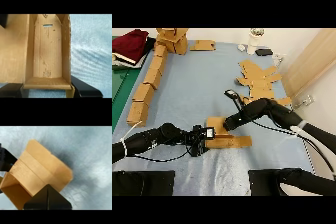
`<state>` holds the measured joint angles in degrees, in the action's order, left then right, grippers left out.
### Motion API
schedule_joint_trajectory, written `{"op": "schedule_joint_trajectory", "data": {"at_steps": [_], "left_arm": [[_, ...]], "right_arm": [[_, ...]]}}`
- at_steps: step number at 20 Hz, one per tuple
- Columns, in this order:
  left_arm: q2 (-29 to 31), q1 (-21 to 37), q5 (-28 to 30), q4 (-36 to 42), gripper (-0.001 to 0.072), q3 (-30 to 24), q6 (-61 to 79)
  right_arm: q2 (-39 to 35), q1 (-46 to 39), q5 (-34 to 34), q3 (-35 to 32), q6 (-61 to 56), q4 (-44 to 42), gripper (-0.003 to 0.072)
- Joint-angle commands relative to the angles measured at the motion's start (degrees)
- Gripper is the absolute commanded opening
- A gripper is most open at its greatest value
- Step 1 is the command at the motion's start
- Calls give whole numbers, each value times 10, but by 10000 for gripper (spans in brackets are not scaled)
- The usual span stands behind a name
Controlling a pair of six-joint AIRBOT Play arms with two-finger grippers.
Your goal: Fold the box.
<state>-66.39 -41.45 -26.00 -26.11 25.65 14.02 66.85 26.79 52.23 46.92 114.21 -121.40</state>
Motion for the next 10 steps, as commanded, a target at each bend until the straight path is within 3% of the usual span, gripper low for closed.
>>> {"op": "schedule_joint_trajectory", "data": {"at_steps": [1,4,8,10], "left_arm": [[0,0,0,0,488,0,0],[0,0,0,0,488,0,0],[0,0,0,0,488,0,0],[0,0,0,0,488,0,0]], "right_arm": [[-70,0,36,17,-18,80,2],[-123,6,102,1,-21,86,3],[-176,63,181,-87,56,78,13],[-184,88,170,-132,85,100,445]]}}
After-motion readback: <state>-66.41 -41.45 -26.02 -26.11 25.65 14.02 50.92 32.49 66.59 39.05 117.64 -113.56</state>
